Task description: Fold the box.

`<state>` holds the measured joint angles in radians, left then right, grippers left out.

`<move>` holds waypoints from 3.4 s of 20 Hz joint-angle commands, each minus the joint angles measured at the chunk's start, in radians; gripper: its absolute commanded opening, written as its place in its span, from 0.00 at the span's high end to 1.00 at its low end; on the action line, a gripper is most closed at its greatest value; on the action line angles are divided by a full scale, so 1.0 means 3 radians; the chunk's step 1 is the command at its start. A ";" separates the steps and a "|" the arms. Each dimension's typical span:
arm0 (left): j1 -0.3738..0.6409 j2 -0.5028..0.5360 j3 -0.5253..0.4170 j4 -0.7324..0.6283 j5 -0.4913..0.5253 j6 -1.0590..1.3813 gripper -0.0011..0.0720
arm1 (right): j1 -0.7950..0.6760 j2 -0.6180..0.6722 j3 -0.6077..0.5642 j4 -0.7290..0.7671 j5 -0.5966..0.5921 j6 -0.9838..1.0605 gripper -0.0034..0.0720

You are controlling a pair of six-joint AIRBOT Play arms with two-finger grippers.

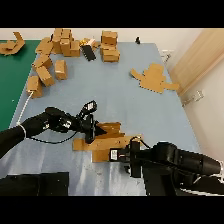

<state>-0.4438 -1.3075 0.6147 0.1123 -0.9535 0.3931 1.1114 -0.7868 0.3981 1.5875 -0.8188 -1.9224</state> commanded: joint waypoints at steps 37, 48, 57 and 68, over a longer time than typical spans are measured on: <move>0.0004 0.0000 0.0004 0.0000 0.0001 0.0000 0.97 | 0.0033 0.0033 0.0062 -0.1002 0.0575 0.0423 0.16; 0.0004 0.0000 0.0004 0.0000 0.0001 0.0000 0.97 | -0.0112 0.0134 0.0186 -0.0819 0.0406 0.0631 0.00; 0.0004 0.0000 0.0004 0.0000 0.0001 0.0000 0.97 | -0.0242 0.0216 0.0177 -0.0715 0.0367 0.0431 0.00; 0.0004 0.0000 0.0004 0.0000 0.0001 -0.0001 0.97 | -0.1382 0.0209 0.0178 0.1118 0.0484 -0.1853 0.00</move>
<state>-0.4438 -1.3075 0.6147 0.1120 -0.9531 0.3927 0.7753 -0.7231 0.4519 1.7641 -0.6762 -2.2848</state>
